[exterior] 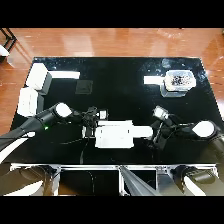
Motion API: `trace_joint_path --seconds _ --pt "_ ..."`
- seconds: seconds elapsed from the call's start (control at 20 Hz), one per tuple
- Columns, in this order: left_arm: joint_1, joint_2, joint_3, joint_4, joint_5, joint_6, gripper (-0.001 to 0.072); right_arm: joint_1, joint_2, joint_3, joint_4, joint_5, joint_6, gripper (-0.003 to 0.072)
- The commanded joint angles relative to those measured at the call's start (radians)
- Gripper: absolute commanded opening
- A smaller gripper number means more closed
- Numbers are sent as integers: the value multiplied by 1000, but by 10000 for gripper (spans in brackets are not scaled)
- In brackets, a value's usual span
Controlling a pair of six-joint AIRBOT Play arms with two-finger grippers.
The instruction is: Fold the box and place the chain.
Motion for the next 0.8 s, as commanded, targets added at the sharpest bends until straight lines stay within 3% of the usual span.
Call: trace_joint_path --seconds 0.0,0.5,0.75 --pt "0 -11 0 -3 4 23 22 135 -3 -49 6 -182 -77 705" --pt "0 -26 0 -3 6 19 22 304 -74 -53 5 -238 -195 704" --pt "0 -26 0 -3 6 19 22 394 -127 -53 16 -324 -201 704"
